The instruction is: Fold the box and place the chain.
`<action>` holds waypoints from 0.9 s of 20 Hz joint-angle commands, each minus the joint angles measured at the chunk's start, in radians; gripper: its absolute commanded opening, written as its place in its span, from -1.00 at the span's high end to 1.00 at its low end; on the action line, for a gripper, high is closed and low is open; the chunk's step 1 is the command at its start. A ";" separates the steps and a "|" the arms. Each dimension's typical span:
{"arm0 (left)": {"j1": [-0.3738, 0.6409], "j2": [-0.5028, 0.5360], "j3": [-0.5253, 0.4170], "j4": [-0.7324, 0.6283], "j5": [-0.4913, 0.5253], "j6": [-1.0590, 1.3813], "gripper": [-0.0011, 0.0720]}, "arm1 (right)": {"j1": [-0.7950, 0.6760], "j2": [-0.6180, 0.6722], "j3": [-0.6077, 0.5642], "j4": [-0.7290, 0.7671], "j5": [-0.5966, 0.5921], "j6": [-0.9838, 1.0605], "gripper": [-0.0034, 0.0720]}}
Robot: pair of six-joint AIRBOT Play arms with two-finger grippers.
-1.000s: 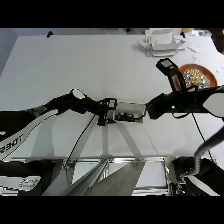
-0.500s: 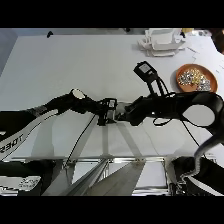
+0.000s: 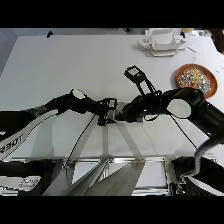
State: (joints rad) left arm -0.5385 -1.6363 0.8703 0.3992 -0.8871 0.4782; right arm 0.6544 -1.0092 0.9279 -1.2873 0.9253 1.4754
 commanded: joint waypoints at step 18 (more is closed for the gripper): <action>0.001 0.001 0.000 0.000 0.000 0.000 0.40 | -0.635 -0.317 0.057 -0.210 0.080 0.006 -0.19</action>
State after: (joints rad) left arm -0.5385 -1.6363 0.8703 0.3996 -0.8871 0.4782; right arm 0.0376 -1.2507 0.9924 -1.4830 1.0080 1.4837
